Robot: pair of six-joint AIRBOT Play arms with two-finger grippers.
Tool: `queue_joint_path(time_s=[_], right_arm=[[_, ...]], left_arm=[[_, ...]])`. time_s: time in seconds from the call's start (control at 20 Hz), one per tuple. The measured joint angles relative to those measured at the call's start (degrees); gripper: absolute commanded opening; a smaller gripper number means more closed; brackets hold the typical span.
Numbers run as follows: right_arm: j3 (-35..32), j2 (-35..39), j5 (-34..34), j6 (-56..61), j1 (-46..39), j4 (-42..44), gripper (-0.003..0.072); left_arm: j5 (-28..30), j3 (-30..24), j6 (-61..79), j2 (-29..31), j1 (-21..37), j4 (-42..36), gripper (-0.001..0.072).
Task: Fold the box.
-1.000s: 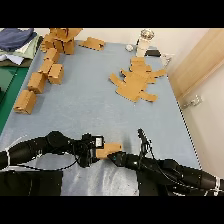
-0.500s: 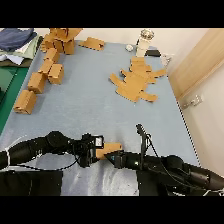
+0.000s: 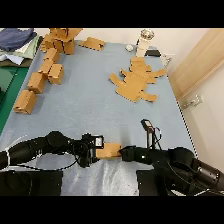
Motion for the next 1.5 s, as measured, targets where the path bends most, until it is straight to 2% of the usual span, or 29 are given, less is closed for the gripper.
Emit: queue_joint_path(time_s=[0.25, 0.55, 0.8, 1.15, 1.35, 1.5], right_arm=[[5.2, -1.1, -6.9, 7.8, -6.8, -10.1, 0.0003], [8.1, -3.4, -12.0, 10.8, -10.6, -14.1, 0.0003], [8.5, -7.9, -12.8, 11.6, -11.1, -14.3, 0.0003], [8.6, -11.3, -10.5, 11.8, -11.3, -14.1, 0.0003], [8.6, -11.6, -10.0, 11.9, -11.3, -15.9, 0.0003], [8.6, -11.6, -10.0, 13.3, -11.6, -19.8, 0.0003]], left_arm=[[0.0, 0.0, 0.0, 0.0, 0.0, 0.0, 0.0524], [0.0, 0.0, 0.0, 0.0, 0.0, 0.0, 0.0524], [0.1, 0.0, 0.0, 0.0, 0.0, -0.6, 0.0523], [0.5, 1.0, -2.8, 0.1, 0.0, -1.6, 0.0523], [5.3, 2.0, -13.7, 1.6, 0.3, -1.4, 0.0524], [8.2, 2.3, -21.2, 3.5, 2.9, 0.0, 0.0524]])
